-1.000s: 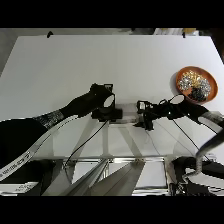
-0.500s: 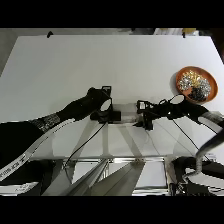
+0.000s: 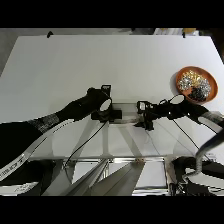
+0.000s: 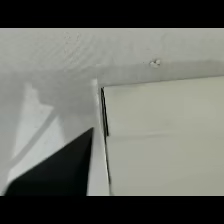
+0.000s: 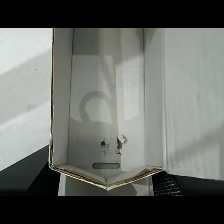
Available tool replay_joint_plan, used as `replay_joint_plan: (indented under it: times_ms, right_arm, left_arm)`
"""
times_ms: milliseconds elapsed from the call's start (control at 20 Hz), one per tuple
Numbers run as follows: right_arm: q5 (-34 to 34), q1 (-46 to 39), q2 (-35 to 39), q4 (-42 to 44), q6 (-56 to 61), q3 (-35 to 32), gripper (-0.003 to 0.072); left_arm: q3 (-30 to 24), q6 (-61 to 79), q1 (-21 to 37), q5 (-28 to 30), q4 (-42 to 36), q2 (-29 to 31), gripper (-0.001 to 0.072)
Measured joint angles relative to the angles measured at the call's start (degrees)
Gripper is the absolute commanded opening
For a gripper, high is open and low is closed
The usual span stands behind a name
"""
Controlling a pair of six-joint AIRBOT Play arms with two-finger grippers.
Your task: Fold the box and place the chain.
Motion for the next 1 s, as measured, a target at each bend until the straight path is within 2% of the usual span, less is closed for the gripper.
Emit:
replay_joint_plan:
  times_ms: [350, 400, 500, 550, 600, 700, 800, 1000]
  right_arm:
    - [0.0, 0.0, 0.0, 0.2, 0.1, 0.0, 0.0397]
    - [0.0, 0.0, 0.0, 0.2, 0.1, 0.0, 0.0397]
    - [0.0, 0.0, 0.0, 0.2, 0.1, 0.0, 0.0397]
    - [0.0, 0.0, 0.0, 0.2, 0.1, 0.0, 0.0397]
    - [0.0, 0.0, 0.0, 0.2, 0.1, 0.0, 0.0397]
    - [0.0, 0.0, 0.0, 0.3, 0.1, 0.0, 0.0397]
    - [0.0, 0.0, 0.0, 0.3, 0.1, 0.0, 0.0397]
    - [0.0, 0.0, 0.0, 0.3, 0.1, 0.0, 0.0397]
  left_arm:
    - [0.0, 13.0, 3.4, -3.6, -0.6, 6.3, 0.0363]
    - [0.0, 15.8, 4.2, -5.1, -0.6, 7.7, 0.0422]
    - [-0.1, 21.3, 6.0, -8.1, -0.6, 10.7, 0.0606]
    - [-0.5, 23.6, 7.1, -9.6, -0.6, 12.4, 0.0648]
    - [-1.3, 26.2, 8.4, -11.0, -0.6, 14.4, 0.0648]
    - [-4.2, 31.9, 11.1, -12.4, -0.6, 18.7, 0.0647]
    - [-9.4, 40.4, 14.8, -12.0, -1.4, 23.6, 0.0646]
    - [-20.8, 67.0, 23.6, -2.4, -9.4, 29.1, 0.0645]
